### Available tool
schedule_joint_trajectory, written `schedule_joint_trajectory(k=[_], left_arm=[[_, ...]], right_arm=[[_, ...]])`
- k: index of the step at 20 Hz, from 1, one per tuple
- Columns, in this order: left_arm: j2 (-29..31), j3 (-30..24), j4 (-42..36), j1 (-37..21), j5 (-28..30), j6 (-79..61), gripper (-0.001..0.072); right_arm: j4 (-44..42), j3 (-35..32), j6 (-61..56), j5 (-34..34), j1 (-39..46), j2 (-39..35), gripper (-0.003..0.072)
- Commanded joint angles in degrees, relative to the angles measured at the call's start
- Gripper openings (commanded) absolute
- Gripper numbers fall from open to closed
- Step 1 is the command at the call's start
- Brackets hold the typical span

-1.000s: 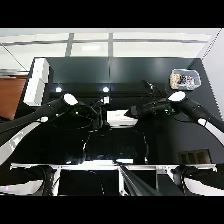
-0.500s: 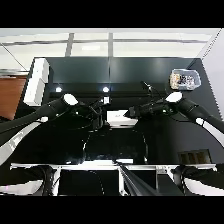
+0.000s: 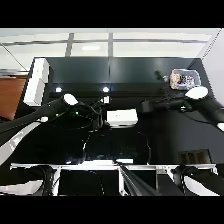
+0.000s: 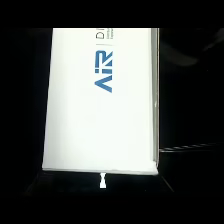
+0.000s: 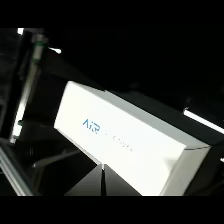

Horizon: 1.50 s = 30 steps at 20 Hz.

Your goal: Fold the box and place the chain.

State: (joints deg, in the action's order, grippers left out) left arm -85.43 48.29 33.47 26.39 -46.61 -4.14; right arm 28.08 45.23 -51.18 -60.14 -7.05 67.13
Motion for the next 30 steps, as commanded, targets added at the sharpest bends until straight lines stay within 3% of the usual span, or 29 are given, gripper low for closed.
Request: schedule_joint_trajectory(k=[1, 4, 7, 11, 14, 19, 23, 30], left_arm=[[0.42, 0.13, 0.15, -0.15, -0.09, -0.02, 0.0718], [2.91, 2.03, 7.54, -0.87, -5.18, 0.2, 0.0715], [7.41, 4.0, 18.01, -1.16, -6.84, 11.23, 0.0715], [8.44, 8.79, 10.82, 1.31, -4.44, 15.19, 0.0707], [4.0, 15.39, 7.91, 6.93, -4.39, 19.5, 0.0705], [-5.4, 21.07, 8.04, 11.43, -0.96, 21.09, 0.0708], [-7.39, 21.73, 12.76, 11.41, -1.88, 22.62, 0.0708], [-7.39, 21.75, 13.79, 11.04, -6.51, 25.83, 0.0708]], right_arm=[[3.13, 0.31, 0.13, -2.71, 6.49, -6.84, 0.0018], [3.93, 0.35, -0.31, -5.33, 13.7, -8.57, 0.0018], [4.22, 0.35, -0.46, -8.2, 19.47, -8.55, 0.0018], [6.64, 0.33, -0.48, -6.6, 20.92, -8.52, 0.0018], [6.47, 0.33, -0.48, -5.16, 20.83, -8.52, 0.0018], [6.49, 0.33, -0.44, -5.2, 20.85, -8.52, 0.0018], [9.42, 0.33, -0.55, -5.09, 20.85, -8.52, 0.0018], [11.61, 0.33, -0.94, -5.01, 20.85, -8.52, 0.0018]])
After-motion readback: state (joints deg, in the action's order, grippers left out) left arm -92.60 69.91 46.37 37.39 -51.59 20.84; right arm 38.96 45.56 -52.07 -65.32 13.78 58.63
